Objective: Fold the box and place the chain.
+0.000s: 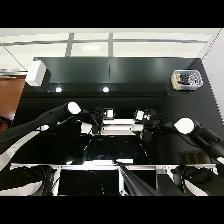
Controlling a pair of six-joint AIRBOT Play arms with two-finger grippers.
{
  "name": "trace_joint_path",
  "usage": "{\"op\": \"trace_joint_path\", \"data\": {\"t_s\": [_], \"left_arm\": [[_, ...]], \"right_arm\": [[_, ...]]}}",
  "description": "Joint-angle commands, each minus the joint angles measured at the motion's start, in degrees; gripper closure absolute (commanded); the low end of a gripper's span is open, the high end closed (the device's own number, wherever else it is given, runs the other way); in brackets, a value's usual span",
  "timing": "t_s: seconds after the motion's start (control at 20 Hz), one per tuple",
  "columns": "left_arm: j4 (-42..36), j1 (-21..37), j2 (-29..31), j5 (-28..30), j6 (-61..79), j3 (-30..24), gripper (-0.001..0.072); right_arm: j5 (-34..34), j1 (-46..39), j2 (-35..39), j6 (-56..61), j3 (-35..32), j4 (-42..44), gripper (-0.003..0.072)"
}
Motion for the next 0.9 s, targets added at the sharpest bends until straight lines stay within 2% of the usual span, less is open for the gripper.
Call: {"op": "trace_joint_path", "data": {"t_s": [0.0,0.25,0.5,0.55,0.6,0.85], "left_arm": [[-0.02,0.02,-0.02,-0.02,0.04,0.02,0.0684],[-0.09,0.02,-0.02,-0.04,0.0,0.02,0.0684],[-0.17,0.02,-0.02,-0.04,0.02,0.02,0.0685],[-0.17,0.02,-0.02,-0.04,0.02,0.02,0.0684],[-0.17,0.02,-0.02,-0.04,0.0,0.02,0.0685],[-0.17,0.02,-0.02,-0.04,0.0,0.02,0.0684]], "right_arm": [[1.4,-0.61,-0.15,-2.71,0.37,2.27,-0.0026],[4.46,-0.68,-5.2,-16.9,0.42,10.4,-0.0026],[5.07,-0.72,-10.69,-21.44,0.42,10.56,-0.0025],[5.07,-0.74,-11.28,-22.01,0.42,10.56,-0.0023],[5.09,-0.79,-11.72,-22.18,0.44,10.58,0.0016],[5.35,-0.79,-13.49,-24.13,0.55,10.56,0.0017]]}}
